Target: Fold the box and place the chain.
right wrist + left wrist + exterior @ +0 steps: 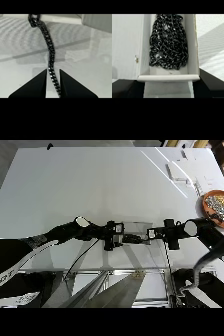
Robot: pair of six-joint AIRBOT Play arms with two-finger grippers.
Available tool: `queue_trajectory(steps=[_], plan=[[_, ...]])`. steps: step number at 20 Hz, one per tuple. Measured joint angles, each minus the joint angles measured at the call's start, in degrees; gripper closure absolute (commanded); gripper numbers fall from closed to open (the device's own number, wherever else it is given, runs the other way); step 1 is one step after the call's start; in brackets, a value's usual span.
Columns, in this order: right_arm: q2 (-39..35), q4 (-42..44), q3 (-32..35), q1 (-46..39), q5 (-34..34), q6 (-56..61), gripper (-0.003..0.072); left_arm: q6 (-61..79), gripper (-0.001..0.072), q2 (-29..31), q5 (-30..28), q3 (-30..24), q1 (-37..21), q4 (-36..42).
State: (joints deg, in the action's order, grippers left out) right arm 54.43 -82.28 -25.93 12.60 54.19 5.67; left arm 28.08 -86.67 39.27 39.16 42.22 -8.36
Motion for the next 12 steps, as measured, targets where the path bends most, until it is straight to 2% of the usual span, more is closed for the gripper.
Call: queue_trajectory(steps=[5, 10, 12], plan=[[-0.3, 0.5, 0.0, 0.0, -1.4, -0.8, 0.0494, 0.0, 0.0434, 0.0, 0.0, 0.0, 0.0, 0.0], [2.5, 2.9, -0.1, 0.0, -1.3, -1.4, 0.0495, 0.0, 0.0434, 0.0, 0.0, 0.0, 0.0, 0.0], [3.7, 3.6, -0.1, 0.0, -1.1, -1.6, 0.0529, 0.0, 0.0434, 0.0, 0.0, 0.0, 0.0, 0.0]])
